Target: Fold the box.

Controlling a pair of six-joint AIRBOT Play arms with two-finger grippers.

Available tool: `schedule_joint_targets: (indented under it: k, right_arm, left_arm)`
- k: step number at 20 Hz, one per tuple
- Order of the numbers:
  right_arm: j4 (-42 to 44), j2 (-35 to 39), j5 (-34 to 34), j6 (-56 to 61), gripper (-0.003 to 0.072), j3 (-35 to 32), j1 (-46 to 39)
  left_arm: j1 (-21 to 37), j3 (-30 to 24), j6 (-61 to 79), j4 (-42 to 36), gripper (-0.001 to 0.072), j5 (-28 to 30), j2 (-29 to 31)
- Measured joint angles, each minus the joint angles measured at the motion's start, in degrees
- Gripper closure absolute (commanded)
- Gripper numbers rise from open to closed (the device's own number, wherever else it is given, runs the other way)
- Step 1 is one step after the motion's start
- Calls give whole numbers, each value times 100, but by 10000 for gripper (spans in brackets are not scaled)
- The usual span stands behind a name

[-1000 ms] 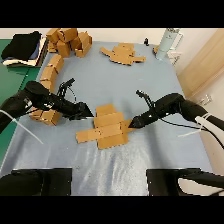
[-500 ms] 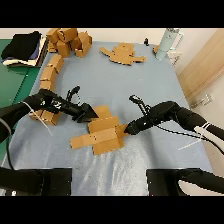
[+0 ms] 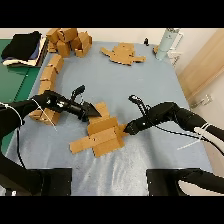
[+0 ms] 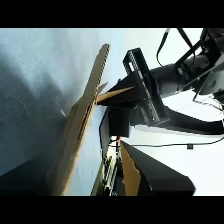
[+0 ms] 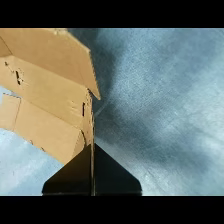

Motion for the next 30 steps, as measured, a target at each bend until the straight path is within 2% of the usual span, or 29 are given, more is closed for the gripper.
schedule_joint_targets:
  k: [1,7,15,25,26,27,30]
  right_arm:
    - [0,0,20,0,684,2,0]
    - [-17,0,146,0,685,0,0]
    - [-20,0,175,0,684,0,0]
    - [-63,0,170,0,685,2,0]
    - [-74,0,170,0,685,2,0]
    - [-85,0,168,0,685,2,0]
    - [-103,0,151,0,685,0,2]
  left_arm:
    - [0,7,31,24,525,-94,-7]
    - [0,20,81,450,546,-461,-24]
    - [0,20,105,566,543,-247,-24]
    - [103,20,212,352,545,-70,-24]
    - [142,20,212,345,563,-70,-24]
    - [157,20,210,337,695,-70,-24]
    - [177,20,234,339,695,-155,-24]
